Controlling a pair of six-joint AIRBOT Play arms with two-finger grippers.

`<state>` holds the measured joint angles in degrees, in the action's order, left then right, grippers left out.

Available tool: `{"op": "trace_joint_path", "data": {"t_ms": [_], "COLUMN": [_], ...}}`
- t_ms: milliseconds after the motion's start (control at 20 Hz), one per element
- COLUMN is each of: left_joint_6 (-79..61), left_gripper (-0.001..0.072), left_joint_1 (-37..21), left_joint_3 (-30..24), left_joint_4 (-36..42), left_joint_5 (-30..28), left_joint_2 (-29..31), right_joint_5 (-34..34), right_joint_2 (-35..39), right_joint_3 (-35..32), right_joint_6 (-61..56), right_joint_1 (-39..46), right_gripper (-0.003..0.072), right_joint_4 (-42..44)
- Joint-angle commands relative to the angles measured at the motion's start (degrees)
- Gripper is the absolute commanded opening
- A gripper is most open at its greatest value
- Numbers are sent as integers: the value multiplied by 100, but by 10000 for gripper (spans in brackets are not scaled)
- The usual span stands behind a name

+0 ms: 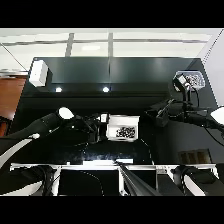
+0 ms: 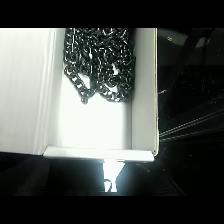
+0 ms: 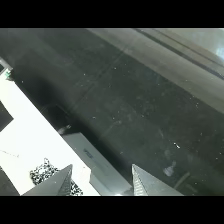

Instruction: Fold the box and place the chain.

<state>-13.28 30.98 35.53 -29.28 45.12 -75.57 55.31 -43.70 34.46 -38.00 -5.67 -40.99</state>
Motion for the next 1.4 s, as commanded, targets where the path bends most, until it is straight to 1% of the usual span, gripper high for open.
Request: {"op": "trace_joint_path", "data": {"t_ms": [0,50,100,200,250,300,400,500,600,700,800,850,1050,1150,1250,1350], "left_joint_6": [42,66,96,98,98,98,98,98,98,98,98,98,98,98,98,98], "left_gripper": [720,717,682,471,463,462,423,422,423,423,423,423,423,423,423,423], "left_joint_1": [74,74,74,74,74,74,74,74,74,74,74,74,74,74,74,74], "left_joint_3": [7,7,7,7,7,7,7,7,7,7,7,7,7,7,7,7], "left_joint_4": [-4,-2,0,0,0,0,-2,-2,-2,-2,-2,-2,-2,-2,-2,-2], "left_joint_5": [-120,-142,-173,-173,-173,-173,-173,-173,-168,-170,-170,-170,-170,-168,-168,-168], "left_joint_2": [-4,-4,-4,-4,-4,-4,-4,-4,-4,-4,-4,-4,-4,-4,-4,-4], "right_joint_5": [-46,-44,-46,-50,-96,-330,-1051,-1615,-1904,-1978,-1766,-1506,-317,90,234,236], "right_joint_2": [-4,-4,-4,-4,-4,-4,-13,-136,-479,-881,-1178,-1283,-1370,-1370,-1370,-1370], "right_joint_3": [0,0,0,0,0,0,0,9,101,264,363,361,361,361,358,354], "right_joint_6": [0,0,0,2,-4,-114,-380,-470,-776,-894,-887,-796,374,859,1357,1628], "right_joint_1": [-4,-4,-4,-4,-4,-22,-129,-389,-654,-885,-1051,-1104,-1198,-1196,-1196,-1196], "right_gripper": [436,436,436,438,530,717,715,715,714,714,714,713,706,707,707,707], "right_joint_4": [0,0,0,0,0,0,33,31,20,22,22,-9,-170,-321,-444,-455]}}
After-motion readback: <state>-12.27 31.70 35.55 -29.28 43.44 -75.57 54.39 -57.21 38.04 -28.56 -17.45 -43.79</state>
